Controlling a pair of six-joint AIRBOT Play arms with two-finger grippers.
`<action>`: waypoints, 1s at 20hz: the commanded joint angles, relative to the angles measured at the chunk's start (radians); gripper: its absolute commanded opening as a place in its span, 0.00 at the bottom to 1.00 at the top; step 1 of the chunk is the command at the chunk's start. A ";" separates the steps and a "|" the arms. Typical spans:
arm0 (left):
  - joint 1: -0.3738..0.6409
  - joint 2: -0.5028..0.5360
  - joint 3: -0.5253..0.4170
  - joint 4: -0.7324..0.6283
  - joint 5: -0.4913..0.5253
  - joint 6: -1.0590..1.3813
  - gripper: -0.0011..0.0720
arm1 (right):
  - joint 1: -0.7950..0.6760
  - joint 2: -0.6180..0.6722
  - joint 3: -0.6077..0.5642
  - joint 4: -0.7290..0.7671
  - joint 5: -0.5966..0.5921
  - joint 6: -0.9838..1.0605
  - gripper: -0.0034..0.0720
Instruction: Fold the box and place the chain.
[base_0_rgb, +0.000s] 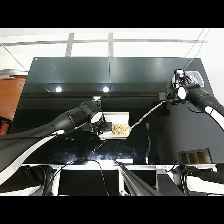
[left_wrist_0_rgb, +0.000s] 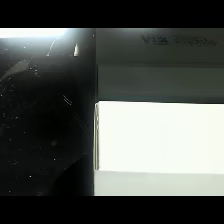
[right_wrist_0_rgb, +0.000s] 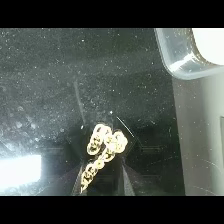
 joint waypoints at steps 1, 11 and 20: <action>0.001 -0.001 0.000 0.003 0.005 0.001 0.06 | 0.000 -0.004 0.001 0.014 -0.001 0.000 0.44; 0.001 -0.001 0.000 0.003 0.003 0.001 0.06 | 0.000 -0.012 0.001 0.020 0.008 -0.031 0.08; 0.001 -0.001 0.000 0.003 0.006 0.001 0.06 | -0.001 0.118 0.002 0.048 -0.005 -0.085 0.07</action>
